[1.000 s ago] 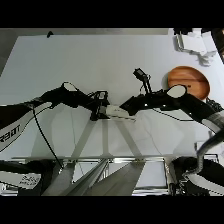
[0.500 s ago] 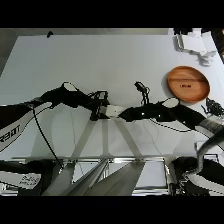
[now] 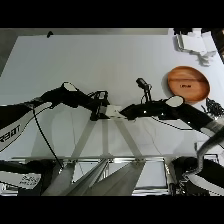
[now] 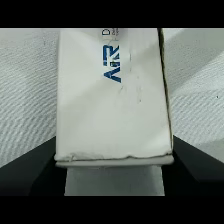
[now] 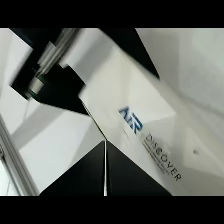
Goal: Fold the box and place the chain.
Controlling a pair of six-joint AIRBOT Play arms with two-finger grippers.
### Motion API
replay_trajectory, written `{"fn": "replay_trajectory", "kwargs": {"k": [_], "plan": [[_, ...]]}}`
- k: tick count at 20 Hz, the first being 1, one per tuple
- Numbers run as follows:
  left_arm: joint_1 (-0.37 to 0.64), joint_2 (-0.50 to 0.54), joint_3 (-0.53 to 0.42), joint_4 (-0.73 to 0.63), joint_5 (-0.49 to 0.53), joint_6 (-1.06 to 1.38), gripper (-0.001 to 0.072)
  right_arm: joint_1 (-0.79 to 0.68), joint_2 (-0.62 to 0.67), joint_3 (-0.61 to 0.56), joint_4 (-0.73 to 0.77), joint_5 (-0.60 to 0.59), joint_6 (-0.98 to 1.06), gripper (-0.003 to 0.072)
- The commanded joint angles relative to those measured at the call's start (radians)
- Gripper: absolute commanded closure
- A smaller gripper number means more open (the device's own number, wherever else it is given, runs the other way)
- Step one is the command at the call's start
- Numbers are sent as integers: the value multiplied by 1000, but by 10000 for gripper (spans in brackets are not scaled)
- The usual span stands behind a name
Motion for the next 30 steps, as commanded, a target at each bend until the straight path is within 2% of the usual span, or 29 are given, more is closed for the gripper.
{"fn": "replay_trajectory", "kwargs": {"k": [1, 5, 9, 10, 12, 17, 18, 19, 20, 22, 24, 26, 28, 30], "plan": [[0, 0, 1, 1, 0, 3, 492, -81, 114, 36, -92, 39, 35, 678], [0, 0, 1, 1, 0, 3, 492, -287, 297, 37, -346, 139, 181, 678], [0, 0, 1, 0, 0, 3, 492, -433, 423, 37, -800, 290, 365, 678], [0, 0, 1, -3, 3, 5, 492, -455, 434, 37, -926, 313, 414, 677], [0, 0, 1, -20, 20, 9, 492, -488, 435, 37, -1085, 338, 460, 677], [0, 0, 1, -18, 1, 5, 502, -520, 435, 37, -1123, 288, 471, 677], [0, 2, 1, -23, 1, 3, 525, -520, 435, 37, -1123, 270, 471, 677], [0, 8, 2, -24, 1, -23, 641, -520, 435, 37, -1123, 257, 471, 677], [5, 25, 2, -21, 1, -73, 699, -520, 435, 37, -1123, 251, 470, 677], [25, 95, 2, 6, 1, -182, 700, -520, 435, 37, -1123, 247, 470, 677], [62, 209, 2, 82, 7, -332, 700, -520, 435, 37, -1123, 248, 470, 677], [112, 348, 3, 249, 23, -607, 698, -520, 435, 37, -1123, 248, 470, 677], [154, 477, 3, 516, 20, -845, 698, -520, 435, 37, -1123, 248, 470, 677], [194, 605, 3, 866, 16, -1116, 698, -520, 435, 37, -1123, 248, 470, 677]]}}
